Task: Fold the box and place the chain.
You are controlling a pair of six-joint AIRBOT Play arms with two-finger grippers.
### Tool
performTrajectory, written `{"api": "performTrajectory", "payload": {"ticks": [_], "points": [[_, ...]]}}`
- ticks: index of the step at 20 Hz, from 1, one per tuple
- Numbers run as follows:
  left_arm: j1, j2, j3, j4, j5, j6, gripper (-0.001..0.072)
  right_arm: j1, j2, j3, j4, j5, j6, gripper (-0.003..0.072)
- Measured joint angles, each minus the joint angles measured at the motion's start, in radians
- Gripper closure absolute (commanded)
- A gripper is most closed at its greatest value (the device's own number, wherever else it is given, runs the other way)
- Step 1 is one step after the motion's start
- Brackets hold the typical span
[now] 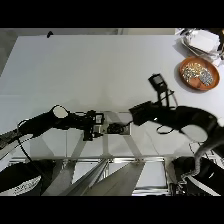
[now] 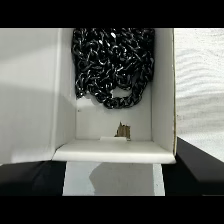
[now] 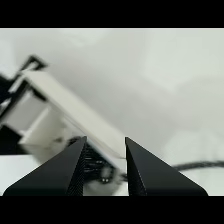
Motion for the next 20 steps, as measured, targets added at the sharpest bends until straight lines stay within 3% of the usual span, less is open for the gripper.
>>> {"api": "performTrajectory", "payload": {"ticks": [4, 8, 15, 20], "points": [[0.0, 0.0, 0.0, 0.0, 0.0, 0.0, 0.0677, -0.332, -0.038, 0.083, -0.131, 0.172, -0.053, 0.0407], [0.0, 0.0, 0.0, 0.0, 0.0, 0.0, 0.0677, -0.582, -0.205, 0.167, -0.178, 0.229, -0.175, 0.0407], [0.0, 0.0, 0.0, 0.0, 0.0, 0.0, 0.0677, -0.688, -0.578, 0.34, -0.201, 0.185, -0.269, 0.0413], [0.0, 0.0, 0.0, 0.0, 0.0, 0.0, 0.0677, -0.698, -0.711, 0.394, -0.211, 0.145, -0.261, 0.0448]]}}
